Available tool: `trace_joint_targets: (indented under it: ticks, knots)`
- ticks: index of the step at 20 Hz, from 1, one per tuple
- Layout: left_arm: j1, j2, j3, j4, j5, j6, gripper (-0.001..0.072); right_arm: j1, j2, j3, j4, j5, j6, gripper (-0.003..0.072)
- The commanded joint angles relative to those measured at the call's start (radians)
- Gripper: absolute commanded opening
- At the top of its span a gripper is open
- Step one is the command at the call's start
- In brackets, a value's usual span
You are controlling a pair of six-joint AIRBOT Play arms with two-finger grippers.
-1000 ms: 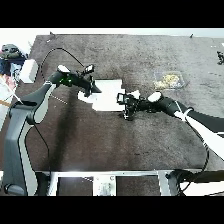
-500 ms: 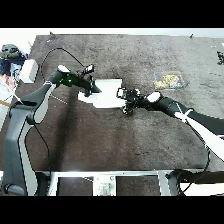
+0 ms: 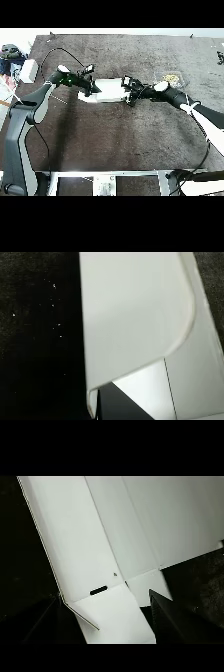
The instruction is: Fold the box and place the chain.
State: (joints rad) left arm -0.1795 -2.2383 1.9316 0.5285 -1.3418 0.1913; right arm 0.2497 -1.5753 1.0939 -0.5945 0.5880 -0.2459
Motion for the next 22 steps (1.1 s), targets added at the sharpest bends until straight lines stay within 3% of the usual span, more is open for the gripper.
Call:
trace_joint_targets:
  ticks: [1,7,10,19,22]
  knots:
    - [0.000,-0.001,0.000,-0.001,-0.002,0.000,0.0013,-0.034,-0.065,0.087,0.008,0.113,-0.004,0.0623]
    - [0.000,-0.001,0.000,-0.014,-0.002,0.000,0.0013,-0.038,-0.100,0.155,-0.017,0.153,-0.023,0.0624]
    - [0.000,-0.001,0.000,-0.014,-0.002,0.000,0.0013,-0.060,-0.157,0.235,-0.030,0.275,0.023,0.0624]
    - [0.000,-0.001,0.000,-0.014,-0.002,0.000,0.0013,-0.099,-0.235,0.321,-0.030,0.336,0.028,0.0624]
    - [0.000,-0.001,0.000,-0.014,-0.002,0.000,0.0013,-0.099,-0.269,0.366,-0.030,0.405,0.022,0.0623]
